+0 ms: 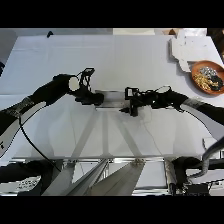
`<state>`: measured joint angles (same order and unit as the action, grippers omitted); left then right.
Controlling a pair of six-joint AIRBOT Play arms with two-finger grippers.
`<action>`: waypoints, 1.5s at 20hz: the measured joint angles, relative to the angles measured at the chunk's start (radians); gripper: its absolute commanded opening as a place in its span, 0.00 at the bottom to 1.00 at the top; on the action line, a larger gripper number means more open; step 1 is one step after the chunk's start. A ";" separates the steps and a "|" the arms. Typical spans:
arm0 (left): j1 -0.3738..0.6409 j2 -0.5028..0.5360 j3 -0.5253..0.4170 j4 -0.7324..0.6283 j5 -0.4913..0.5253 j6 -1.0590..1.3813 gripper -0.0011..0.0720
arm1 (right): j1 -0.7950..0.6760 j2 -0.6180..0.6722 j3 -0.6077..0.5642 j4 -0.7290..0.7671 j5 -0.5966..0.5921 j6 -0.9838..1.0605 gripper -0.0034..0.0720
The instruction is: Fold the box and place the chain.
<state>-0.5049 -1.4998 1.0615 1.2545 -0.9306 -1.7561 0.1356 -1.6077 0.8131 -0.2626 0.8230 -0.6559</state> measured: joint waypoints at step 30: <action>-0.121 -0.144 0.162 0.304 -0.156 -0.440 0.07 | 0.000 0.000 0.000 0.002 -0.001 0.000 0.68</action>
<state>-0.6254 -1.6436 1.2236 1.5589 -1.0863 -2.1963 0.1356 -1.6077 0.8135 -0.2607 0.8223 -0.6559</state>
